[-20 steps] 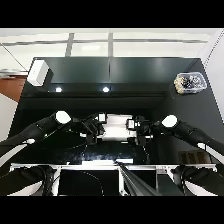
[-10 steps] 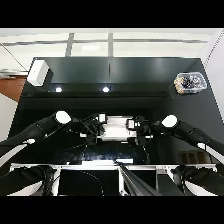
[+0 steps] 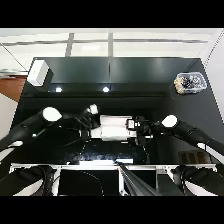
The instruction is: Fold the box and place the chain.
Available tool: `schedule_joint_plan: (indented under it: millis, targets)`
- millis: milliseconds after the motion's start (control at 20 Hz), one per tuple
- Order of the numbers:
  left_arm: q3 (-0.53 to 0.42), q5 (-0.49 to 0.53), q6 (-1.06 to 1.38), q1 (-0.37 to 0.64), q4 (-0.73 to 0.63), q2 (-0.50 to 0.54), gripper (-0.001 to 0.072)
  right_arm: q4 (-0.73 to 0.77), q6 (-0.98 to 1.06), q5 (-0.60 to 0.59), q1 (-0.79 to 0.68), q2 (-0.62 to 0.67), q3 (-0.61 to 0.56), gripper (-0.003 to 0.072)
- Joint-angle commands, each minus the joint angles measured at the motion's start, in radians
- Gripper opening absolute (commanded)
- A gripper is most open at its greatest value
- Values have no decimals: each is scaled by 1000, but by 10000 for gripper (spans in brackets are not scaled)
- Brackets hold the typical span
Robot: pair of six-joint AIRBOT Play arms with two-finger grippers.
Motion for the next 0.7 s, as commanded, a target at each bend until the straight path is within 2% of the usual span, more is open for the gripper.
schedule_joint_plan:
  millis: [0, 150, 300, 350, 500, 650]
  targets:
    - [1, -26, -467, 206, 73, 108, 29, 0, 0, 1, 0, 0, 0, 542]
    - [-5, -169, -800, 464, 73, 121, 30, 0, 0, 0, 0, 0, 0, 542]
    - [-39, -313, -812, 644, 74, 103, 30, 0, 0, 0, 0, 0, 0, 542]
    - [-57, -332, -815, 672, 72, 93, 30, 0, 0, 0, 0, 0, 0, 542]
    - [-115, -312, -1057, 687, 63, 40, 29, 0, 0, 0, 0, 0, 0, 542]
    - [-134, -307, -1027, 647, 56, -24, 29, 0, 0, 0, 0, 0, 0, 542]
